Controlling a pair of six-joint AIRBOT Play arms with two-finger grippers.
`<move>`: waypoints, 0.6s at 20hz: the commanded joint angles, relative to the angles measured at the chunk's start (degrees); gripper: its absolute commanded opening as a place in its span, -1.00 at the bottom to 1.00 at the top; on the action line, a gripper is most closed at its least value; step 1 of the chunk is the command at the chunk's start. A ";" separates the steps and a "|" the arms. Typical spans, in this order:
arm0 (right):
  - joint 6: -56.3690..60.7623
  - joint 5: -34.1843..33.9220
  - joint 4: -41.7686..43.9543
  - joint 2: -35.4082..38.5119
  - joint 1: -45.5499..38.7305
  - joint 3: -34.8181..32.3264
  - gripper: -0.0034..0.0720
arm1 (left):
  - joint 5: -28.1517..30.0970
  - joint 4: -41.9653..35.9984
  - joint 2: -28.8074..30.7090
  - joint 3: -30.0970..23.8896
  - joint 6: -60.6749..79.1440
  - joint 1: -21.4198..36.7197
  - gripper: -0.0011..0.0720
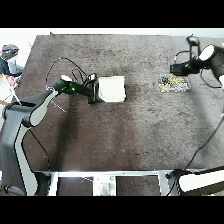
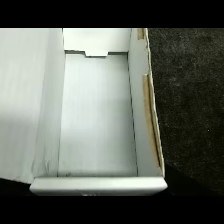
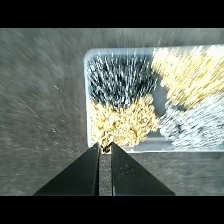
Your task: Fold the box and place the chain.
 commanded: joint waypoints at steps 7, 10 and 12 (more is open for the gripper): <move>-6.43 -17.86 0.17 23.50 6.71 0.04 -0.88 | 0.00 0.00 0.00 0.02 0.00 -0.02 0.15; -9.79 -26.16 0.17 27.47 12.04 0.04 -0.88 | 0.00 0.00 0.00 0.02 0.00 0.00 0.15; -11.50 -29.07 0.15 28.79 16.20 0.04 -0.88 | 0.00 0.00 0.00 0.02 0.00 0.00 0.15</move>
